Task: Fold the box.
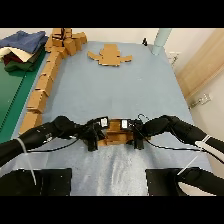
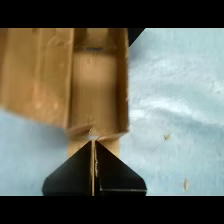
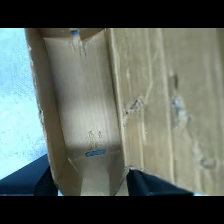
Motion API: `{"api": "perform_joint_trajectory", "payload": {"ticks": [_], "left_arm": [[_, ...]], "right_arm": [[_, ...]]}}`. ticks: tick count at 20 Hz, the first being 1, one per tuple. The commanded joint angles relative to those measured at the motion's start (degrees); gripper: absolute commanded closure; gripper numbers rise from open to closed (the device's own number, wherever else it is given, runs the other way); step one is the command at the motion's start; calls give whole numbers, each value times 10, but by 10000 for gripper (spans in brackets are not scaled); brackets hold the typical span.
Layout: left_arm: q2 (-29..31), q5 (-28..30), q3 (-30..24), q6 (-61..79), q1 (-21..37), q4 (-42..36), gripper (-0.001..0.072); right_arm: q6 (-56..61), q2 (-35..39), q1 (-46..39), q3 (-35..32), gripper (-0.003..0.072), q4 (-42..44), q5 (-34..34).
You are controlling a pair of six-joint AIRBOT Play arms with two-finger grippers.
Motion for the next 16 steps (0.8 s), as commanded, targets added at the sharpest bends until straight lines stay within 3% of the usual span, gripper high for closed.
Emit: {"api": "perform_joint_trajectory", "payload": {"ticks": [1,4,6,8,10,13,16], "left_arm": [[92,-23,1,-325,31,223,697],[191,-91,0,-640,85,349,697],[221,-151,0,-842,130,408,697],[219,-214,-2,-912,162,409,697],[203,-241,-14,-930,160,367,697],[161,-198,-39,-929,135,268,697],[100,-134,-42,-929,93,221,697]], "right_arm": [[0,0,0,0,176,0,0],[0,0,0,0,176,0,0],[0,0,0,0,176,0,0],[0,0,0,0,177,0,0],[0,0,0,0,177,0,0],[0,0,0,0,177,0,0],[0,0,0,0,177,0,0]]}}
